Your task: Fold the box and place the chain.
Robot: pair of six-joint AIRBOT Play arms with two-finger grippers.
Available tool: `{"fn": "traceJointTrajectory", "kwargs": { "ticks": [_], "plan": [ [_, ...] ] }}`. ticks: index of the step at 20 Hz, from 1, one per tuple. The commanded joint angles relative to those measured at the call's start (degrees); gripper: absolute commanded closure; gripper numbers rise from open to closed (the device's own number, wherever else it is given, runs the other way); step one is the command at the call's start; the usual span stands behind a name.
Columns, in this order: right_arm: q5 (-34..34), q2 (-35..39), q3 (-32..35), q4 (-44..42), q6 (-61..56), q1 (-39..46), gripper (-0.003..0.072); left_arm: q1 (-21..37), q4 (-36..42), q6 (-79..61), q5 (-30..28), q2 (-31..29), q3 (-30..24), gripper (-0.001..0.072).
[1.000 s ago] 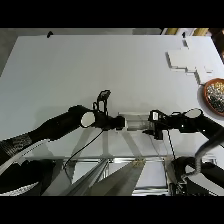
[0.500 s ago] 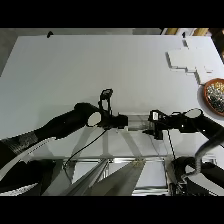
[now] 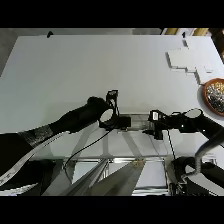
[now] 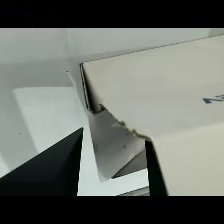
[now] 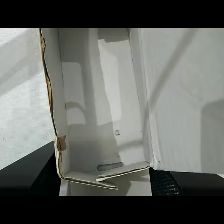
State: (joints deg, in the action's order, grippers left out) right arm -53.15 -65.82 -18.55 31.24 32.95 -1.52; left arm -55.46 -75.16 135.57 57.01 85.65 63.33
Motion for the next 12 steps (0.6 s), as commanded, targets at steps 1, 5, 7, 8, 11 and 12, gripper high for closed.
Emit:
{"fn": "traceJointTrajectory", "kwargs": {
  "ticks": [1,5,7,8,11,12],
  "plan": [
    [0.00,-0.02,0.00,0.00,0.02,-0.02,0.0344,-0.50,-2.47,3.45,6.27,2.58,4.74,0.0317],
    [-0.02,-0.02,0.00,0.00,0.02,-0.02,0.0344,-1.22,-2.69,6.36,9.77,5.55,9.53,0.0318],
    [-0.02,-0.02,0.00,0.00,0.02,-0.02,0.0344,-1.53,-3.45,8.11,12.41,7.45,11.52,0.0321],
    [-0.02,-0.02,0.00,0.00,0.02,-0.02,0.0344,-1.53,-3.54,8.96,12.44,8.02,11.69,0.0328],
    [-0.02,-0.02,0.00,0.00,0.02,-0.02,0.0344,-1.55,-4.17,9.18,12.26,9.46,11.69,0.0388],
    [-0.02,-0.02,0.00,0.00,0.02,-0.02,0.0344,-1.64,-4.26,9.90,12.28,9.90,11.72,0.0389]
  ]
}}
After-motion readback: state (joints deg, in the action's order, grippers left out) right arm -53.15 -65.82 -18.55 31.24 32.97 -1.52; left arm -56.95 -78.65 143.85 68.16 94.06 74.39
